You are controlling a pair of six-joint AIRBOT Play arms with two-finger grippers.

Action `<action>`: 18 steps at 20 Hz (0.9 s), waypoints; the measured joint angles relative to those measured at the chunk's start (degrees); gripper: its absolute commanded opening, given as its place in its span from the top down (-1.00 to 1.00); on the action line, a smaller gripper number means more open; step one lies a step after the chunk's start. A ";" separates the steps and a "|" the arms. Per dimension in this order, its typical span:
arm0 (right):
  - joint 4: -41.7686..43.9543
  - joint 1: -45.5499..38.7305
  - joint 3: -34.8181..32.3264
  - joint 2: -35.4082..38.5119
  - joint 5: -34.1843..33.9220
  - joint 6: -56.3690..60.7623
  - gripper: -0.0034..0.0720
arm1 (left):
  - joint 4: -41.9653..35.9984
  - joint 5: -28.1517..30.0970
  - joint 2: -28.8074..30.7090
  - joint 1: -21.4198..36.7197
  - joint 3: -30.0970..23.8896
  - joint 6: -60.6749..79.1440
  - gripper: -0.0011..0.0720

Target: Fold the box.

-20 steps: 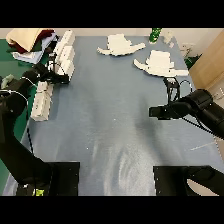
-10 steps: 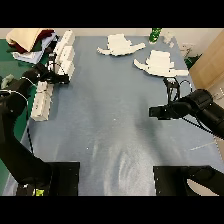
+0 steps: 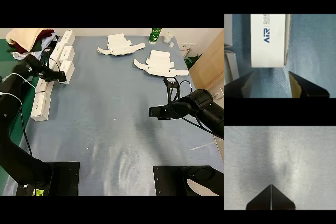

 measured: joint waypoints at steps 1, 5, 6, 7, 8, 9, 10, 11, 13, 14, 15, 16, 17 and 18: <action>0.00 0.00 0.00 0.00 0.02 0.00 0.87 | 0.31 -1.79 0.70 0.07 0.37 0.00 -0.94; 0.00 0.00 0.00 0.00 0.00 -0.02 0.87 | 0.33 -9.14 3.91 0.17 1.46 -1.03 0.89; 0.00 0.00 0.00 0.00 0.00 0.00 0.87 | 0.33 -11.28 4.87 0.17 1.84 -1.84 0.93; 0.00 0.00 0.00 0.00 0.00 0.00 0.87 | 0.39 -13.79 5.73 0.17 2.29 -2.58 0.94; 0.00 0.00 0.00 0.00 0.00 0.00 0.87 | 0.37 -16.15 6.51 0.17 2.84 -3.32 0.94; 0.00 0.00 0.00 0.00 0.00 -0.02 0.87 | 0.24 -18.21 7.50 0.13 3.28 -3.98 0.95; 0.00 0.00 0.00 0.00 0.02 -0.02 0.87 | 0.24 -20.39 8.57 -0.15 3.61 -4.42 0.95; 0.00 0.00 0.00 0.00 0.00 0.00 0.87 | 0.26 -22.56 9.73 -0.70 3.65 -4.81 0.95; 0.02 0.00 0.00 0.00 0.00 -0.02 0.87 | -0.11 -25.33 12.87 -2.34 1.92 -5.57 0.95; 0.00 0.00 0.00 0.00 0.02 -0.02 0.87 | -0.04 -25.97 14.99 -3.56 -0.33 -5.95 0.95; 0.00 0.00 0.00 0.00 0.02 -0.02 0.87 | 0.02 -25.97 17.59 -5.05 -3.41 -6.51 0.95; 0.02 0.00 0.00 0.00 0.02 0.00 0.87 | -0.13 -25.24 20.26 -6.62 -6.88 -7.17 0.95; 0.02 0.00 0.00 0.00 0.02 -0.02 0.87 | -0.11 -23.96 23.39 -8.55 -11.19 -8.07 0.95; 0.02 0.00 0.00 0.00 0.02 -0.02 0.87 | -0.02 -22.34 26.45 -10.49 -15.45 -9.07 0.95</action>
